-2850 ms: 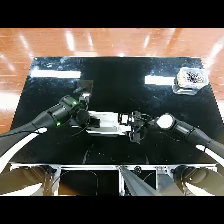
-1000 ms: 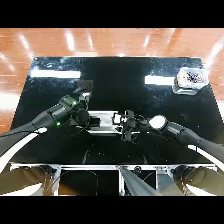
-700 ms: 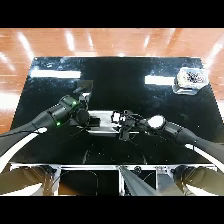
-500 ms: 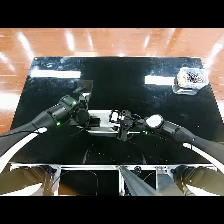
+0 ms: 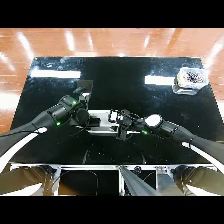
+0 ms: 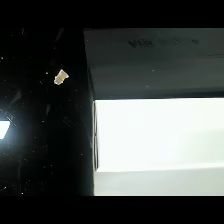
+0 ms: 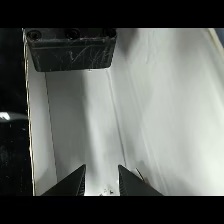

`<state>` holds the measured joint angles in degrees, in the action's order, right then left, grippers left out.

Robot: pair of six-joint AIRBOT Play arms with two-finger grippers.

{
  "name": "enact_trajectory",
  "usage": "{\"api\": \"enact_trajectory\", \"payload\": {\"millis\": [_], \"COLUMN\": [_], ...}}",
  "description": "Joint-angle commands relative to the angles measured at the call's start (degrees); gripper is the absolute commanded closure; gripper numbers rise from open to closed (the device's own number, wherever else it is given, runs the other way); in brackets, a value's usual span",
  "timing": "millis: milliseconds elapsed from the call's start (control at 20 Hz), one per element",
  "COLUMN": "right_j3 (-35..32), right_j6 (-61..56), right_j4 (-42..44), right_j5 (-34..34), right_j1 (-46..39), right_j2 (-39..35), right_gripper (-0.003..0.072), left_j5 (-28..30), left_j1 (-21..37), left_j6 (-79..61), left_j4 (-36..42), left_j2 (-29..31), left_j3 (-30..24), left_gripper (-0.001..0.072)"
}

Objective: Fold the box and place the chain.

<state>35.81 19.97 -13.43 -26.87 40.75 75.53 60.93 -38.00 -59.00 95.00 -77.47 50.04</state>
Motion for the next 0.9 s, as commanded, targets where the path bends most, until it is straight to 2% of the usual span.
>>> {"api": "enact_trajectory", "payload": {"millis": [0,50,100,150,550,600,650,700,800,850], "right_j3": [0.07,0.07,0.07,0.07,0.07,0.07,0.07,0.07,0.07,0.07], "right_j6": [-0.02,-0.02,-0.02,-0.04,-0.04,-0.02,-0.02,-0.02,-0.04,-0.04], "right_j4": [0.07,0.07,0.07,0.07,-0.09,-0.09,-0.09,-0.09,-0.09,-0.09], "right_j5": [-0.02,-0.02,-0.02,-0.02,-0.04,-0.04,-0.04,-0.04,-0.02,-0.04], "right_j1": [0.07,0.07,0.07,0.07,0.07,0.07,0.07,0.07,0.07,0.07], "right_j2": [0.04,0.04,0.04,0.04,0.04,0.04,0.04,0.04,0.04,0.04], "right_gripper": [0.042,0.04,0.0305,0.026,0.0262,0.0304,0.0418,0.0433,0.043,0.035], "left_j5": [0.07,0.07,0.07,0.07,0.07,0.07,0.07,0.07,0.07,0.07], "left_j1": [-0.04,-0.04,-0.04,-0.04,-0.04,-0.04,-0.04,-0.04,-0.04,-0.04], "left_j6": [0.0,0.0,0.0,0.0,0.0,0.0,0.0,0.0,0.0,0.0], "left_j4": [0.04,0.02,0.02,0.04,0.04,0.04,0.07,0.09,0.09,0.09], "left_j2": [0.0,0.0,0.0,0.0,0.0,0.0,0.0,0.0,0.0,0.0], "left_j3": [0.0,0.0,0.0,0.0,0.0,0.0,0.0,0.0,0.0,0.0], "left_gripper": [0.0685,0.0685,0.0685,0.0685,0.0685,0.0685,0.0685,0.0685,0.0685,0.0685]}}
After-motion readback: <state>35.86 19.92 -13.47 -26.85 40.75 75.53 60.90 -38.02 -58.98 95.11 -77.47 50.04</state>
